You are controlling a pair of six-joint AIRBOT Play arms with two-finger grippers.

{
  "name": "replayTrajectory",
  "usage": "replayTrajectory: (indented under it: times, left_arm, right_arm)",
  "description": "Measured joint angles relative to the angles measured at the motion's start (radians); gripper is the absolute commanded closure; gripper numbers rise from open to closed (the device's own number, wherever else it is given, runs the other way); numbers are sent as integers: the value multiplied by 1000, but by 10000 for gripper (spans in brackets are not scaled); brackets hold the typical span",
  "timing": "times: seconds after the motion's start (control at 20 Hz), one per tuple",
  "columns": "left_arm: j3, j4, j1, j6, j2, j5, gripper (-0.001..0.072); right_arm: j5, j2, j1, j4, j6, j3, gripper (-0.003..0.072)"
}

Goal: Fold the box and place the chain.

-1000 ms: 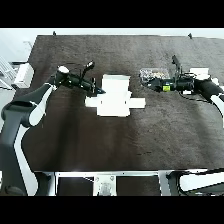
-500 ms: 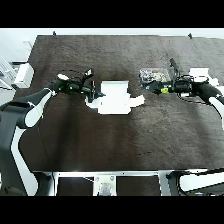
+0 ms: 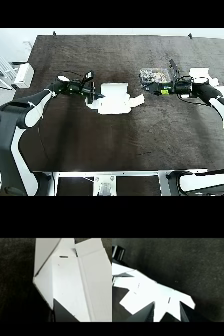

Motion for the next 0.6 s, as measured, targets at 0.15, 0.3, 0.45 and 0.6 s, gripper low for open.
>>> replayTrajectory:
  times: [0.15,0.3,0.45,0.6]
  left_arm:
    - [-1,0,0,3,0,-1,689]
    - [-1,0,0,5,0,-1,690]
    - [-1,1,0,6,0,-1,690]
    - [-1,1,0,6,0,-1,690]
  right_arm:
    - [8,61,0,12,-60,-50,268]
    - [29,145,11,33,-257,-119,195]
    - [40,202,39,47,-474,-177,133]
    - [27,223,79,49,-688,-220,126]
